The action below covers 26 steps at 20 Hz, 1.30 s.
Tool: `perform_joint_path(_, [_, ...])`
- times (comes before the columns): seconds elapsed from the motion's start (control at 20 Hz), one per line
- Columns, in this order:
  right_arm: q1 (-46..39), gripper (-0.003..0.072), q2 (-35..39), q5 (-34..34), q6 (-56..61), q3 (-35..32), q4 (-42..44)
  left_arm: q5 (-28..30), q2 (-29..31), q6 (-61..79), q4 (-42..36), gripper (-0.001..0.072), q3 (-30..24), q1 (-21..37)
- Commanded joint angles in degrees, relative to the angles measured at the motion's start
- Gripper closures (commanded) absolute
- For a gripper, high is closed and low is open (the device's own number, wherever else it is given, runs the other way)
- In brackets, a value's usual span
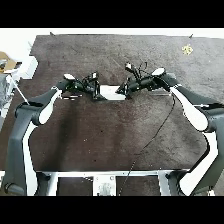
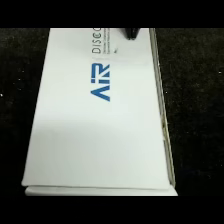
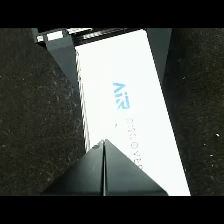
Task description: Fold the box and place the chain.
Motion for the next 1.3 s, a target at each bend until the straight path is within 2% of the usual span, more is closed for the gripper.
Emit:
perform_joint_path(0.0, [-0.24,0.0687,2.45,-0.2,0.24,-0.07,-1.55,0.0,0.0,0.0,0.02,0.0365,0.0,0.04])
perform_joint_path(0.3, [-0.81,0.0688,16.87,-4.48,5.44,-0.81,4.9,0.02,0.0,0.0,0.02,0.0365,0.0,0.04])
perform_joint_path(0.45, [-1.05,0.0688,27.02,-14.23,8.66,-7.34,4.85,0.02,0.0,0.0,0.0,0.0366,0.0,0.04])
perform_joint_path(0.65, [-2.38,0.0688,41.92,-33.59,12.41,-23.52,4.92,0.02,0.0,0.0,0.0,0.0365,0.0,0.02])
perform_joint_path(0.75, [-2.99,0.0688,50.62,-44.63,12.72,-34.36,4.96,0.04,0.0,0.0,0.0,0.0365,0.0,0.02])
perform_joint_path(0.85, [-3.52,0.0687,58.97,-52.72,15.19,-44.96,4.94,0.02,0.0,0.0,0.0,0.0365,0.0,0.02])
perform_joint_path(1.1, [-4.44,0.0687,79.56,-62.23,19.56,-69.51,4.94,0.0,0.0,0.0,0.0,0.0365,0.0,0.02])
perform_joint_path(1.25, [-4.44,0.0687,91.56,-68.3,22.49,-81.61,4.94,0.02,0.0,0.0,0.0,0.0365,0.0,0.02])
